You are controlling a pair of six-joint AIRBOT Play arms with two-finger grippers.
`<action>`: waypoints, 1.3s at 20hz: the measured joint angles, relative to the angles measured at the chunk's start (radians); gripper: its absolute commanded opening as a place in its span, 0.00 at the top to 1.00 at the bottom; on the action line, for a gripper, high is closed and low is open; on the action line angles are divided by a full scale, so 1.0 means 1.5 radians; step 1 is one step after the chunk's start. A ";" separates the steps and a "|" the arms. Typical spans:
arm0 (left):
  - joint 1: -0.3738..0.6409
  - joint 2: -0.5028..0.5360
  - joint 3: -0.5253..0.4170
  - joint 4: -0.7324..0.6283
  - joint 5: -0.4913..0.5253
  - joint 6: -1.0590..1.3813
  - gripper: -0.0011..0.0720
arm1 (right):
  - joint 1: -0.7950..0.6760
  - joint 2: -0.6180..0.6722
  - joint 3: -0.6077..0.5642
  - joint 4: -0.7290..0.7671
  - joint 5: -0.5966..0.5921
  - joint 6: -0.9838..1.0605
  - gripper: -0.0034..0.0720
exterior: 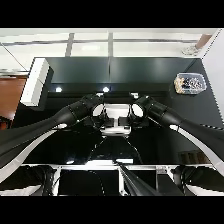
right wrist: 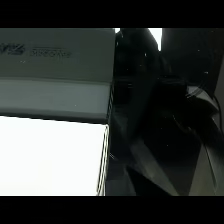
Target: Fold the box and place the chain.
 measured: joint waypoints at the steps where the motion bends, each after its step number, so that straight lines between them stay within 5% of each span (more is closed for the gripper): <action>1: 0.000 0.000 0.000 0.000 0.000 0.000 0.95 | 0.000 0.000 0.000 0.000 0.000 0.001 0.80; 2: 0.000 0.000 0.000 0.000 0.001 0.000 0.95 | 0.000 0.000 0.000 -0.001 0.000 0.001 0.95; 8: 0.000 0.000 0.000 -0.001 0.002 0.000 0.95 | 0.001 -0.001 0.000 -0.002 -0.006 0.006 0.94; 9: 0.000 0.000 0.000 -0.001 0.002 0.000 0.95 | 0.001 -0.001 0.000 -0.002 -0.006 0.006 0.89; 10: 0.000 0.000 0.000 0.000 0.001 0.000 0.95 | 0.001 -0.001 0.000 -0.001 -0.008 0.008 0.63; 11: 0.001 0.000 0.000 0.001 -0.002 0.000 0.95 | 0.001 0.000 0.000 -0.001 -0.012 0.007 0.51; 13: 0.001 0.000 0.000 0.001 -0.004 0.000 0.95 | 0.000 0.001 0.000 -0.001 -0.010 0.007 0.42; 19: 0.001 0.000 0.000 0.001 -0.001 0.000 0.95 | -0.007 0.051 0.000 -0.002 0.002 -0.022 0.41; 26: 0.001 0.000 0.000 0.000 0.000 0.000 0.95 | -0.089 0.260 0.000 -0.082 0.076 -0.072 0.41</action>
